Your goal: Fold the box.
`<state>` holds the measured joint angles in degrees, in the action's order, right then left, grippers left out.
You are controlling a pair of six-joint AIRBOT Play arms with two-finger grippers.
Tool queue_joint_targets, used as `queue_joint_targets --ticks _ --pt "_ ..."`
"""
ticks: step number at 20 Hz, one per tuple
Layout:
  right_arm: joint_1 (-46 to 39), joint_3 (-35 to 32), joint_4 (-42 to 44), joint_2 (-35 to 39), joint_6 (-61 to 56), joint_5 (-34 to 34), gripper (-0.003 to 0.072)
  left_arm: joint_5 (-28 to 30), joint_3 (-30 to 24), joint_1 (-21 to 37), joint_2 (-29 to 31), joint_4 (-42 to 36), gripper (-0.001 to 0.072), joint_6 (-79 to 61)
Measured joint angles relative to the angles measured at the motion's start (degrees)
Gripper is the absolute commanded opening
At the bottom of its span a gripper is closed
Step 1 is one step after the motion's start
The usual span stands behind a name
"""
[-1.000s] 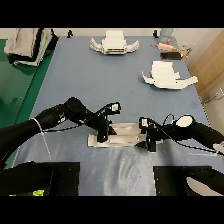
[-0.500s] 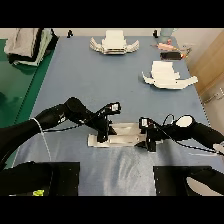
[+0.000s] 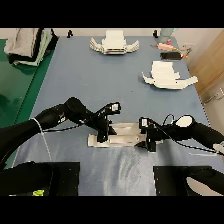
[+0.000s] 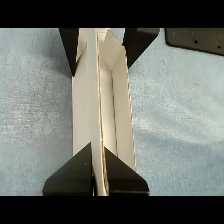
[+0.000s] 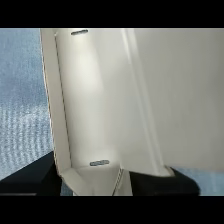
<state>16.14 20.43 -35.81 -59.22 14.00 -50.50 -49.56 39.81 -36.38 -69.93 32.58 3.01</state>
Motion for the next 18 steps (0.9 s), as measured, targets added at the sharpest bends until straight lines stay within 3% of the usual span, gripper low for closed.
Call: queue_joint_targets --ticks 5,7,14,18 --pt "0.00 0.00 0.00 0.00 0.02 0.02 0.0493 -0.20 0.00 -0.35 0.00 -0.35 0.0021 0.02" --pt "0.00 0.00 0.00 0.00 0.02 0.02 0.0493 0.61 -0.20 -0.72 -0.33 0.50 0.0458 0.26" --pt "0.04 0.00 0.00 -0.04 0.02 0.02 0.0493 -1.18 -0.02 -0.22 0.72 0.13 0.0469 3.63" --pt "0.04 0.00 0.00 -0.04 0.00 0.02 0.0493 -6.10 -0.02 2.45 5.29 6.84 0.0466 15.23"
